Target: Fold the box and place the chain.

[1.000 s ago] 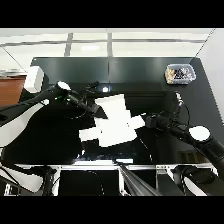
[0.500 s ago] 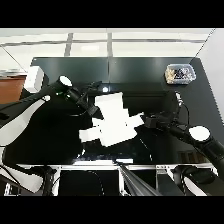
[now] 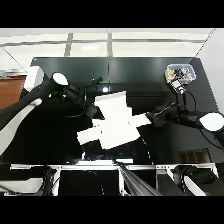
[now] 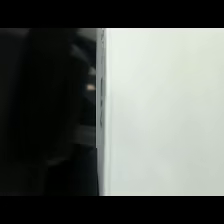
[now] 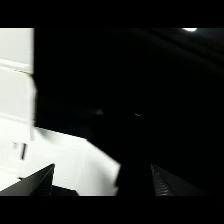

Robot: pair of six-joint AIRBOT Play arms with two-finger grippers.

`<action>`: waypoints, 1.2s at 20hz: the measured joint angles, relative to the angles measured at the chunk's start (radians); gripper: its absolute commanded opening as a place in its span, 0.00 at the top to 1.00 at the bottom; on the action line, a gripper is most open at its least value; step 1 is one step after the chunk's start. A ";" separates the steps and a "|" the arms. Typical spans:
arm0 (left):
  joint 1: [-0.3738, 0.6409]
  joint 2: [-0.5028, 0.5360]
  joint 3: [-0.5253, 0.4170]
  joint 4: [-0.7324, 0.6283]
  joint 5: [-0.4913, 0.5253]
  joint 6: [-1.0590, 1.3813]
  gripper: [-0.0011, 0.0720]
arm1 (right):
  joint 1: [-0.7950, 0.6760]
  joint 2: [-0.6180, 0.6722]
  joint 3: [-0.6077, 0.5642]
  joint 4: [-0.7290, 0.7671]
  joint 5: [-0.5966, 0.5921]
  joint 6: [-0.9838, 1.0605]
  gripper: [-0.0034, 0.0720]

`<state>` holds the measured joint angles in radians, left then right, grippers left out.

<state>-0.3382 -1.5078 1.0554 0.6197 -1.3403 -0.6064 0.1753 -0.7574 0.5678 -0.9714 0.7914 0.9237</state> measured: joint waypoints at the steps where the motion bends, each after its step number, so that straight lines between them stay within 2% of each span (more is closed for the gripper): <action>1: -0.017 0.045 -0.044 -0.007 0.061 0.056 0.95 | -0.002 0.000 0.013 -0.044 0.019 -0.008 0.02; 5: -0.093 0.141 -0.144 0.002 0.248 0.385 0.95 | 0.023 0.000 0.026 -0.110 0.066 -0.117 0.02; 10: -0.187 0.119 -0.174 0.045 0.462 0.609 0.95 | 0.095 -0.001 -0.021 -0.131 0.095 -0.330 0.02; 16: -0.214 0.056 -0.179 0.079 0.548 0.669 0.95 | 0.164 -0.018 -0.070 -0.066 0.103 -0.529 0.02; 24: -0.217 0.043 -0.179 0.085 0.579 0.679 0.95 | 0.215 -0.111 -0.105 0.025 0.117 -0.712 0.03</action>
<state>-0.5556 -1.4651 0.8764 0.7044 -0.7609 0.0731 0.3901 -0.8688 0.4625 -0.9466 0.9085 0.2115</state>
